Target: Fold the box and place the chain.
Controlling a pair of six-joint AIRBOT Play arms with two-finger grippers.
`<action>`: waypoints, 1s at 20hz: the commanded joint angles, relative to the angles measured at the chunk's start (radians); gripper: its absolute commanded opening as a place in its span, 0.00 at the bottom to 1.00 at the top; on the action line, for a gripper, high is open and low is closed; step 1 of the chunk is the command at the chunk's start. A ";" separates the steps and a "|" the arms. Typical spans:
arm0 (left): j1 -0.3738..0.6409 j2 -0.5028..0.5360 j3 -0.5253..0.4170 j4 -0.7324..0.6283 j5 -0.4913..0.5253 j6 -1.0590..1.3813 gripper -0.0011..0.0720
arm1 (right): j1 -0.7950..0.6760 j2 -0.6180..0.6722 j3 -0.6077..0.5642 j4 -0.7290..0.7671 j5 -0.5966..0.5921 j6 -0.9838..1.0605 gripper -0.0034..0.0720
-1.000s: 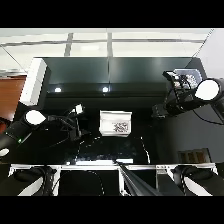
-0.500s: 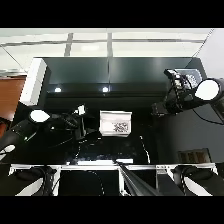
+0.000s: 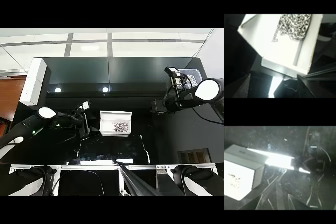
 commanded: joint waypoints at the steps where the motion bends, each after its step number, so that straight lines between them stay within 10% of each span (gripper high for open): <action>1: 0.003 -0.056 0.026 0.002 -0.070 0.073 0.98 | 0.000 0.001 0.000 0.001 -0.015 -0.001 0.56; 20: -0.040 -0.100 0.042 -0.069 -0.060 0.142 0.98 | 0.000 0.001 0.000 0.001 -0.061 -0.008 0.56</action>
